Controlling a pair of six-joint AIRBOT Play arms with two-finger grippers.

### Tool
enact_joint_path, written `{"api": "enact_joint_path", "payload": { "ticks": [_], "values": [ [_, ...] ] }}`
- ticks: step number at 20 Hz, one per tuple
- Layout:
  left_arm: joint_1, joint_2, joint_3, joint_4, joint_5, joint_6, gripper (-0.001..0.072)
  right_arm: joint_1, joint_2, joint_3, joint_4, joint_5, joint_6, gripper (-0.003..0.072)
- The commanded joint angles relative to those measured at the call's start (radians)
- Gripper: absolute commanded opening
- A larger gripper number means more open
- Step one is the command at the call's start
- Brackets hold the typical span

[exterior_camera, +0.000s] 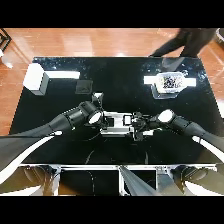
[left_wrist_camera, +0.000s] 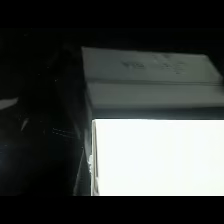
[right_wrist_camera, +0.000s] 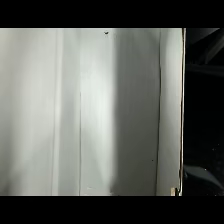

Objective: Fold the box and place the chain.

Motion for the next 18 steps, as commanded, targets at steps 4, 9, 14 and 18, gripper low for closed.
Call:
{"api": "enact_joint_path", "payload": {
  "ticks": [4,9,14,18],
  "values": [
    [0.0,-0.003,0.0,-0.036,0.017,0.003,0.0293,0.0,0.0,0.0,0.0,0.001,-0.001,0.0237],
    [-0.003,-0.032,0.0,-0.062,-0.024,0.01,0.0224,0.0,0.0,0.0,0.0,0.001,-0.001,0.0237],
    [-0.003,-0.032,0.001,-0.061,-0.023,0.013,0.0031,0.0,0.0,0.0,0.0,0.001,-0.001,0.0236],
    [-0.005,-0.032,0.001,-0.063,-0.023,0.015,0.0022,0.008,0.0,0.0,0.001,0.0,-0.001,0.0237]
  ]
}}
